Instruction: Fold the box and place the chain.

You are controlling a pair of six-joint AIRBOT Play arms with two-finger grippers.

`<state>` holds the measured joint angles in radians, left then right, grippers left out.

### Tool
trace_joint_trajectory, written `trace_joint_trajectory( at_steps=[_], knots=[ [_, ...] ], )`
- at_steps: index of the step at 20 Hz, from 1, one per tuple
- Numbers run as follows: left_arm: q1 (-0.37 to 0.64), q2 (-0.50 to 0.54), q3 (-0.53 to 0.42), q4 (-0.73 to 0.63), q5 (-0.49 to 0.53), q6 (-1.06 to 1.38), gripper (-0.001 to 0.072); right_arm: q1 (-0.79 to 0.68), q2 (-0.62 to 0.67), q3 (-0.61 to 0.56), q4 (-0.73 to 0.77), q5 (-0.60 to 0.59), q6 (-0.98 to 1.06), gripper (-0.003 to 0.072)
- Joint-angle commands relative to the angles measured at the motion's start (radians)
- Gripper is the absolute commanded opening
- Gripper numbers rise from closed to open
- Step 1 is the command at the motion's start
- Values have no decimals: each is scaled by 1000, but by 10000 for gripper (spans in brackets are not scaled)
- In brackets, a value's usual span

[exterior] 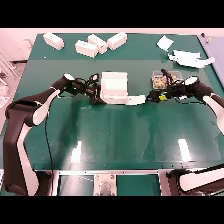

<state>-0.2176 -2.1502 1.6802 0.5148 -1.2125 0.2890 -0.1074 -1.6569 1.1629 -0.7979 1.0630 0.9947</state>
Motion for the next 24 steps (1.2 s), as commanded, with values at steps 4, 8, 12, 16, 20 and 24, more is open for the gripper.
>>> trace_joint_trajectory(
  at_steps=[4,8,12,16,20,24],
  knots=[
    [0,0,0,0,1,0,592,97,-80,6,223,4,-58,0],
    [0,0,0,0,0,0,592,135,-74,78,219,8,-50,-1],
    [0,0,0,0,1,0,592,177,-66,130,190,15,-26,-1],
    [0,0,0,0,1,0,592,187,-58,171,127,16,5,1],
    [0,0,0,0,1,0,592,187,-58,181,127,20,18,143],
    [0,0,0,0,1,0,592,187,-58,181,127,58,19,313]
  ],
)
